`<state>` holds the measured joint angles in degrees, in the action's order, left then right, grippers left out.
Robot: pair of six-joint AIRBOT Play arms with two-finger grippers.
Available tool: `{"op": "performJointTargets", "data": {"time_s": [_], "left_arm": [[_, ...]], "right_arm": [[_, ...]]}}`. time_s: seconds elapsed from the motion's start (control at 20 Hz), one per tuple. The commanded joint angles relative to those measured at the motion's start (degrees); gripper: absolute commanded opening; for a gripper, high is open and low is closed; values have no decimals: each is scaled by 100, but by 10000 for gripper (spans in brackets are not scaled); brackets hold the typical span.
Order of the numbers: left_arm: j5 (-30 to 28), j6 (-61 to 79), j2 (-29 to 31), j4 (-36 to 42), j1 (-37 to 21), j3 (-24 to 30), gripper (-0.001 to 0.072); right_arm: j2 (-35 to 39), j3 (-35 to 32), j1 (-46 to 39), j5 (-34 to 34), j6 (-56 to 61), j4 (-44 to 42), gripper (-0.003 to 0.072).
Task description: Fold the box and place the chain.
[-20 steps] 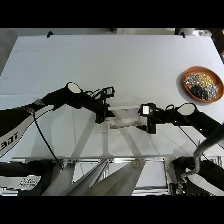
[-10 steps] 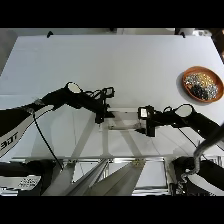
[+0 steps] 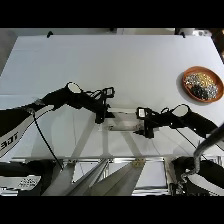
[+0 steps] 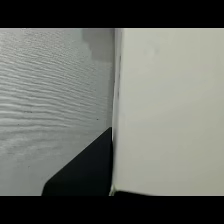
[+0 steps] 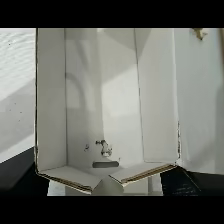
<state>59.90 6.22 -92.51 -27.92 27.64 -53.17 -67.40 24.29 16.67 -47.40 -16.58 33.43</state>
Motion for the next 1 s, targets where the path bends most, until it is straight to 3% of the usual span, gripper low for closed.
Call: {"op": "performJointTargets", "data": {"time_s": [0.0, 0.8, 0.9, 0.95], "left_arm": [[-7, -4, -4, 0, -4, -4, 13], [-7, -4, -4, 0, -2, -4, 13], [-7, -4, -4, 0, -4, -4, 13], [-7, -4, -4, 0, -2, -4, 13]], "right_arm": [[-111, -4, 4, 24, -48, 7, 592], [-118, -4, 4, 345, -345, -243, 512], [-118, -4, 4, 348, -345, -243, 429], [-118, -4, 4, 345, -345, -243, 427]]}}
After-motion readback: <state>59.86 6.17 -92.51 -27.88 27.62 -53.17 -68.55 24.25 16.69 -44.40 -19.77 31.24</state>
